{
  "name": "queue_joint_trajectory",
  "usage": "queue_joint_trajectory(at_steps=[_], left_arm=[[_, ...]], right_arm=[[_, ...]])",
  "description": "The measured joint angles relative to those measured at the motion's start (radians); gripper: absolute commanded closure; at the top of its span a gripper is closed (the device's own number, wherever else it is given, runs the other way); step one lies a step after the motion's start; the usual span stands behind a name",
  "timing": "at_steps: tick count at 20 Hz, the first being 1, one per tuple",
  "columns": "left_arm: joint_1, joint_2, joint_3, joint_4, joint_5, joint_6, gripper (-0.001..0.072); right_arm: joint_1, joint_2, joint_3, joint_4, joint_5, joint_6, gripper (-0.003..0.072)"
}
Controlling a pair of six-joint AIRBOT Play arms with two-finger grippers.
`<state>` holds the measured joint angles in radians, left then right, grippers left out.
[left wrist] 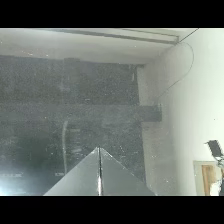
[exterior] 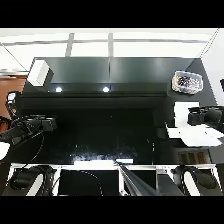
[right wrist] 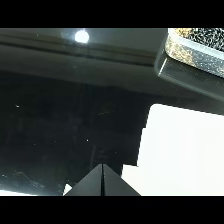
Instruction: Fold the box and place the chain.
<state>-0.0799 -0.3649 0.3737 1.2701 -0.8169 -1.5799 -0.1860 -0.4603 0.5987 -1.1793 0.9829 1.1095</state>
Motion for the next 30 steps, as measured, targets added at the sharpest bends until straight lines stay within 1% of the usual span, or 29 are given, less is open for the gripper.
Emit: queue_joint_trajectory(at_steps=[5,8,10,12,14,15,16,17,18,19,20,21,23,25,27,28,30], left_arm=[[0.0,0.0,0.0,0.0,0.003,0.0,0.0679],[0.0,0.0,0.0,0.0,0.026,0.0,0.0679],[0.0,0.0,0.0,0.0,0.06,0.0,0.068],[0.0,0.0,0.0,-0.002,0.101,0.0,0.0679],[0.0,-0.003,0.0,-0.004,0.156,0.0,0.0677],[0.0,-0.007,0.0,-0.006,0.186,0.002,0.0607],[0.0,-0.014,0.0,-0.006,0.212,0.004,0.0407],[0.0,-0.027,0.002,-0.006,0.233,0.018,0.0159],[0.0,-0.044,0.006,-0.006,0.249,0.035,-0.0008],[0.0,-0.069,0.017,-0.007,0.256,0.06,-0.0008],[0.0,-0.098,0.032,-0.006,0.256,0.088,-0.0008],[0.0,-0.136,0.054,-0.003,0.246,0.123,-0.0008],[0.0,-0.225,0.107,0.011,0.191,0.187,-0.0008],[0.0,-0.319,0.163,0.029,0.124,0.204,-0.0007],[0.0,-0.399,0.202,0.04,0.084,0.196,-0.0007],[0.0,-0.428,0.214,0.041,0.069,0.189,-0.0007],[0.0,-0.478,0.229,0.043,0.051,0.176,-0.0007]], right_arm=[[0.0,0.0,0.0,0.0,-0.015,-0.004,0.0672],[0.0,0.0,0.0,0.011,-0.09,-0.01,0.0672],[0.0,0.0,0.0,0.037,-0.136,-0.011,0.0673],[0.0,-0.005,0.0,0.053,-0.223,-0.014,0.0672],[-0.009,-0.027,0.0,0.013,-0.354,-0.005,0.0672],[-0.029,-0.054,0.0,-0.02,-0.439,0.031,0.0671],[-0.061,-0.09,0.006,-0.053,-0.51,0.079,0.0666],[-0.11,-0.144,0.023,-0.077,-0.573,0.141,0.0497],[-0.161,-0.203,0.055,-0.094,-0.608,0.202,0.0111],[-0.221,-0.279,0.102,-0.11,-0.609,0.264,-0.0034],[-0.274,-0.355,0.158,-0.122,-0.585,0.304,-0.0034],[-0.327,-0.442,0.226,-0.136,-0.521,0.331,-0.0034],[-0.414,-0.604,0.356,-0.175,-0.346,0.35,-0.0034],[-0.485,-0.739,0.452,-0.232,-0.153,0.344,-0.0034],[-0.549,-0.835,0.507,-0.285,-0.002,0.328,-0.0034],[-0.58,-0.874,0.525,-0.299,0.053,0.319,-0.0034],[-0.629,-0.93,0.544,-0.311,0.126,0.281,-0.0034]])
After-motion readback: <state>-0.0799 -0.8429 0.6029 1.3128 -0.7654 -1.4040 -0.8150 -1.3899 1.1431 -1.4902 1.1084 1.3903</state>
